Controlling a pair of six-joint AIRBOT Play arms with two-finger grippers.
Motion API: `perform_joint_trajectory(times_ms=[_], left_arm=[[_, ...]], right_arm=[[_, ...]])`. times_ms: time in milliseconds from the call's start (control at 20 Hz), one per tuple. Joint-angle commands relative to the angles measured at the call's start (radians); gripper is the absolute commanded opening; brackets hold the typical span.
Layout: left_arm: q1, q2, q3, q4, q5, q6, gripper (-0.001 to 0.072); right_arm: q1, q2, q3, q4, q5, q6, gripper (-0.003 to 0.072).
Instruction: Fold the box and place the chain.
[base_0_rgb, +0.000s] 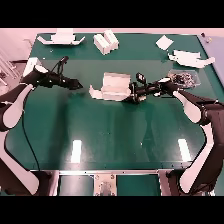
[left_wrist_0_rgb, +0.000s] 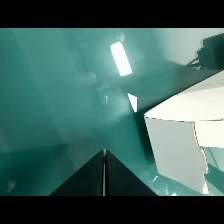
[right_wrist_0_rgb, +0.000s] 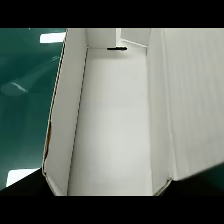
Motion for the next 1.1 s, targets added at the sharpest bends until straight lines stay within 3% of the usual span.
perform_joint_trajectory(times_ms=[0, 500, 1050], left_arm=[[-0.040, -0.031, 0.000, 0.017, 0.010, -0.029, 0.0019], [-0.087, -0.046, 0.000, 0.008, 0.013, -0.053, 0.0019], [-0.111, -0.037, 0.018, -0.099, -0.138, -0.068, 0.0020]], right_arm=[[0.000, 0.000, 0.000, 0.000, 0.000, 0.000, 0.0556], [0.000, 0.000, 0.000, 0.000, 0.000, 0.000, 0.0556], [0.000, 0.000, 0.000, 0.000, 0.000, 0.000, 0.0557]])
